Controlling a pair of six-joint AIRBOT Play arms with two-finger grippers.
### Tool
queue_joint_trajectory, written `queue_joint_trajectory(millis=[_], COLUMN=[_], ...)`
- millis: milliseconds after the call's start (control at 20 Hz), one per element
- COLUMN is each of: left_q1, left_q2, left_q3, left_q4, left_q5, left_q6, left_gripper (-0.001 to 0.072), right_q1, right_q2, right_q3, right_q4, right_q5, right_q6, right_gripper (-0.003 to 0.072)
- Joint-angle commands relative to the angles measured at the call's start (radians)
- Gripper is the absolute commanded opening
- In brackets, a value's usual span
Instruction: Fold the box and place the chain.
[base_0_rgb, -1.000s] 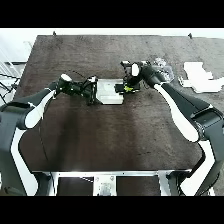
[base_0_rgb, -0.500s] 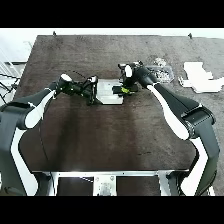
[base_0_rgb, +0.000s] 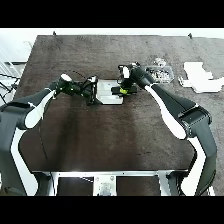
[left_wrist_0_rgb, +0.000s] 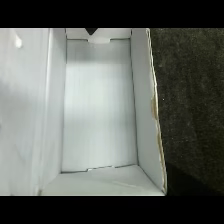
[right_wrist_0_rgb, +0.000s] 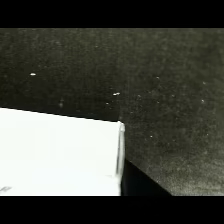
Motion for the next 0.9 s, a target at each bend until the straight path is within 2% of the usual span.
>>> queue_joint_trajectory(millis=[0,50,200,300,500,600,650,850], left_q1=[0.001,0.0,0.0,0.001,0.001,0.001,0.001,0.001], left_q2=[0.001,0.001,0.001,0.001,0.001,0.001,0.001,0.001], left_q3=[0.001,0.001,0.001,0.001,0.001,0.001,0.001,0.001], left_q4=[0.0,0.0,0.0,0.0,0.0,0.0,0.0,0.0], left_q5=[0.001,0.001,0.001,0.001,0.001,0.001,0.001,0.0], left_q6=[0.002,0.002,0.002,0.002,0.001,0.002,0.002,0.001], left_gripper=[0.0491,0.0491,0.0491,0.0491,0.049,0.049,0.049,0.0491], right_q1=[0.001,0.001,0.001,0.0,0.0,0.0,0.0,0.0], right_q2=[-0.001,-0.001,-0.001,0.0,0.006,0.01,0.01,0.026], right_q3=[0.001,0.001,0.006,0.021,0.058,0.06,0.063,0.085], right_q4=[0.006,0.006,0.006,0.006,0.005,0.003,0.002,0.002], right_q5=[0.002,0.0,-0.008,-0.007,0.002,0.046,0.074,0.164], right_q6=[0.043,0.053,0.056,0.055,0.043,0.016,-0.009,-0.092], right_gripper=[0.0045,0.0014,0.0027,0.0285,0.0299,0.0416,0.0437,0.0438])
